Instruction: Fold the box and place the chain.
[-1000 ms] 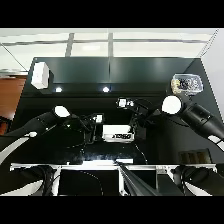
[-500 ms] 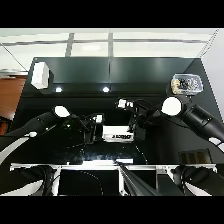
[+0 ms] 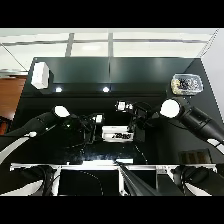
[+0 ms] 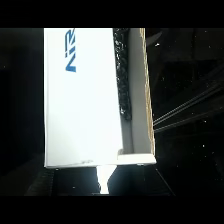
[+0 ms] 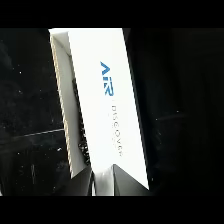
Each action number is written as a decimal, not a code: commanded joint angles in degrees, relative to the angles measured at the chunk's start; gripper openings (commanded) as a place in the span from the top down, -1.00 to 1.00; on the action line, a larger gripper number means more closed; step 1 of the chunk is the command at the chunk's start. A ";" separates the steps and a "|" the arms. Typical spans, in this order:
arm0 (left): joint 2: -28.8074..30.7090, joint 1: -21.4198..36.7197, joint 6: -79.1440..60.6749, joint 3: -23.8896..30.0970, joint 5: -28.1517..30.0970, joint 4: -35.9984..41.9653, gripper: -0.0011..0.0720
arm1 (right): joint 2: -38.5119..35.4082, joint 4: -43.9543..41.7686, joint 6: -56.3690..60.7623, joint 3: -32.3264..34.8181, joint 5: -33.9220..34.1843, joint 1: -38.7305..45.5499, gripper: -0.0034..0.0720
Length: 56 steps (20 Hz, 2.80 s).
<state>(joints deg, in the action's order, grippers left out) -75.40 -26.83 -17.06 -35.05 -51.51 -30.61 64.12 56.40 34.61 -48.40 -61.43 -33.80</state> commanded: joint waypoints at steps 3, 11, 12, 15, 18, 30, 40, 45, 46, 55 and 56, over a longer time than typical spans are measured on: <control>0.00 -0.02 -0.04 -0.04 0.04 0.02 -0.13 | 0.02 -0.31 0.13 0.24 0.44 -0.37 0.33; 0.00 -0.02 -0.04 -0.04 0.04 0.02 -0.13 | 0.02 -0.22 0.13 0.24 0.42 -0.37 0.31; 0.00 -0.02 -0.04 -0.04 0.04 0.04 -0.13 | 0.04 -0.22 0.13 0.24 0.44 -0.37 0.31; 0.00 -0.02 -0.04 -0.04 0.04 0.02 -0.13 | 0.07 -0.15 0.13 0.24 0.46 -0.37 0.41; 0.00 -0.02 -0.04 -0.04 0.04 0.02 -0.13 | 0.09 0.70 0.15 0.24 0.55 -0.37 0.40; 0.00 -0.02 -0.04 -0.04 0.04 0.02 -0.13 | 0.09 0.79 0.35 1.77 2.23 -0.37 0.40; 0.00 -0.02 -0.04 -0.04 0.04 0.02 -0.14 | 0.09 0.61 1.01 1.77 -0.04 -0.37 0.35; 0.00 -0.02 -0.04 -0.04 0.02 0.02 -0.13 | 0.09 0.63 1.29 1.77 -0.07 -0.37 0.35; 0.00 -0.02 -0.04 -0.04 0.04 0.02 -0.13 | 0.09 0.63 1.75 1.75 -0.02 -0.37 0.35; 0.00 -0.02 -0.04 -0.04 0.04 0.02 -0.13 | 0.07 0.61 5.73 1.73 0.00 -0.37 0.35; 0.00 -0.02 -0.04 -0.04 0.02 0.02 -0.13 | 0.07 0.59 5.75 1.70 0.02 -0.37 0.35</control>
<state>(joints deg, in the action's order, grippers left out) -75.40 -26.85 -17.08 -35.05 -51.46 -30.55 64.16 57.10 39.57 -46.63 -61.60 -34.13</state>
